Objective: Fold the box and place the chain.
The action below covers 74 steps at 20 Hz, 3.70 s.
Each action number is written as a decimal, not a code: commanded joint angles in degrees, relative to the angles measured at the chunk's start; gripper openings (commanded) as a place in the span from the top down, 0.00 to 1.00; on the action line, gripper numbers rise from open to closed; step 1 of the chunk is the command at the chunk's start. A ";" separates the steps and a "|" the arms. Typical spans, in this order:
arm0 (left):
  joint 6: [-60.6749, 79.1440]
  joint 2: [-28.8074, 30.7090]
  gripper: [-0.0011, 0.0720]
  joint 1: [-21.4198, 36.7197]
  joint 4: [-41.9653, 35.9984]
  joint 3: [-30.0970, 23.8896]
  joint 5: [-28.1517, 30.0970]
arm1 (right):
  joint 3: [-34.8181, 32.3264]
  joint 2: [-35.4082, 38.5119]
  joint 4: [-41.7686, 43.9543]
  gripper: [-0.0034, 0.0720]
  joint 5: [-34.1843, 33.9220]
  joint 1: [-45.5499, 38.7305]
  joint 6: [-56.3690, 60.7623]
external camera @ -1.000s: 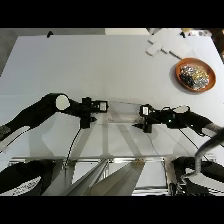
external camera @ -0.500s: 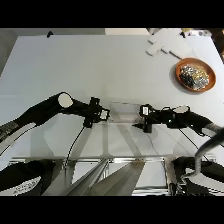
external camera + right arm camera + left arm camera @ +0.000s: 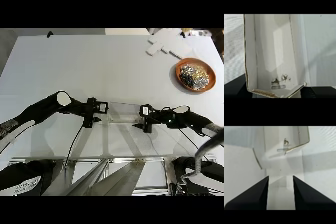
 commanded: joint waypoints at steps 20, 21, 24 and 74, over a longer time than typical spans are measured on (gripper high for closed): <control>10.97 -3.52 0.64 -3.43 -12.96 0.28 1.77 | 0.00 0.04 0.00 0.56 0.02 0.02 0.00; 10.97 -3.63 0.64 -3.43 -12.98 0.37 2.01 | 0.00 0.04 0.00 0.56 0.02 0.02 0.02; 10.97 -3.63 0.64 -3.65 -14.19 0.52 3.26 | 0.00 0.04 0.00 0.56 0.02 0.02 0.00; -77.99 -2.29 0.98 4.96 5.11 0.44 -5.68 | 0.00 0.04 0.00 0.56 0.02 0.02 0.00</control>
